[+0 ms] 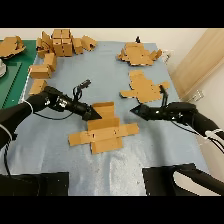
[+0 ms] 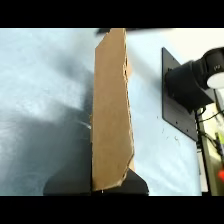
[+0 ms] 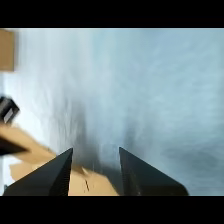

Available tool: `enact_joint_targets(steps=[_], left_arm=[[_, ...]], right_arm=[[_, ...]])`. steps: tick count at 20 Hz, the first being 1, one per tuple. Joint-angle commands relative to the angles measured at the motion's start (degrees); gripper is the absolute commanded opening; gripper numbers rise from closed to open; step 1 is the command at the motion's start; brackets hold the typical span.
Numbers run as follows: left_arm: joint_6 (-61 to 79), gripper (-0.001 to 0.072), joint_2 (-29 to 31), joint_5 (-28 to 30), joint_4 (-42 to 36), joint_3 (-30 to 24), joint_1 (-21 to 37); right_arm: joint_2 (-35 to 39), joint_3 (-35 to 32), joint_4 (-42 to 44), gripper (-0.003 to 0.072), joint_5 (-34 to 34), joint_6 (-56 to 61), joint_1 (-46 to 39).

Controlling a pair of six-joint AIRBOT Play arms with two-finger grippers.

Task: Fold the box.

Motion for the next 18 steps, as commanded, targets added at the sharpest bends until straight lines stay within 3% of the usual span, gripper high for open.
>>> enact_joint_targets(steps=[1, 11, 18], left_arm=[[9.8, 0.001, 2.8, 1.6, -1.6, -5.6, -2.7], [14.1, 0.0011, 2.9, -1.6, -5.6, -9.7, -4.9], [13.9, 0.0011, 3.3, 0.9, -5.1, -10.1, -7.7]], right_arm=[[3.2, 1.6, -0.6, 0.0453, 0.3, 2.2, -5.8], [1.6, 1.6, -2.5, 0.0453, 0.2, 2.2, -6.1], [1.4, 1.4, -4.7, 0.0453, -0.2, 2.2, -6.1]])
